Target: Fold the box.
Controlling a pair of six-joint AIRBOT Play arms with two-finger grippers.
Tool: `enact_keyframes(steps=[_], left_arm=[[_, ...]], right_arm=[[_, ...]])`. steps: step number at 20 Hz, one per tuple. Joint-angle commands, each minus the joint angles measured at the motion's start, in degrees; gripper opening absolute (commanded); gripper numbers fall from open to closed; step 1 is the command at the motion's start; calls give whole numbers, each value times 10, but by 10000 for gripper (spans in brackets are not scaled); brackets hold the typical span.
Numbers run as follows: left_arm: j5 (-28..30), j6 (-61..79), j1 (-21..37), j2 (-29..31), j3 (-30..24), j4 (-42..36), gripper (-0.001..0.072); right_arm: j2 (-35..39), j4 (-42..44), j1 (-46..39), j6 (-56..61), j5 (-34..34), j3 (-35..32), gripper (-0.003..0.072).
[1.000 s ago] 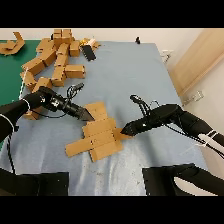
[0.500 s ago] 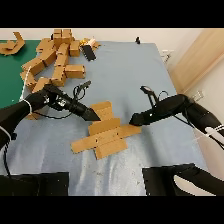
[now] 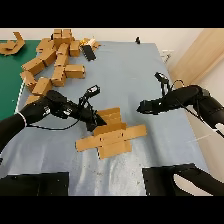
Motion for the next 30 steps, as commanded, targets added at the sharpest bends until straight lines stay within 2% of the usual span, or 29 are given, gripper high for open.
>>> enact_keyframes(steps=[1, 8, 14, 19, 26, 30], left_arm=[[10, 49, -24, 7, -15, 28, 12], [14, 51, -28, 7, -20, 43, 12], [54, 59, -52, 8, -23, 44, 11], [134, 88, -77, 42, -23, 45, 11], [149, 90, -79, 49, -40, 46, 11], [145, 90, -102, 49, -48, 54, 12]], right_arm=[[-12, 12, -2, 12, 27, 2, 345], [-45, 26, 25, 11, 36, 2, 345], [-49, 24, 26, 10, 44, 2, 345], [-49, 24, 26, 10, 45, 2, 345], [-49, 24, 26, 10, 50, 2, 345], [-49, 24, 26, 10, 50, 2, 345]])
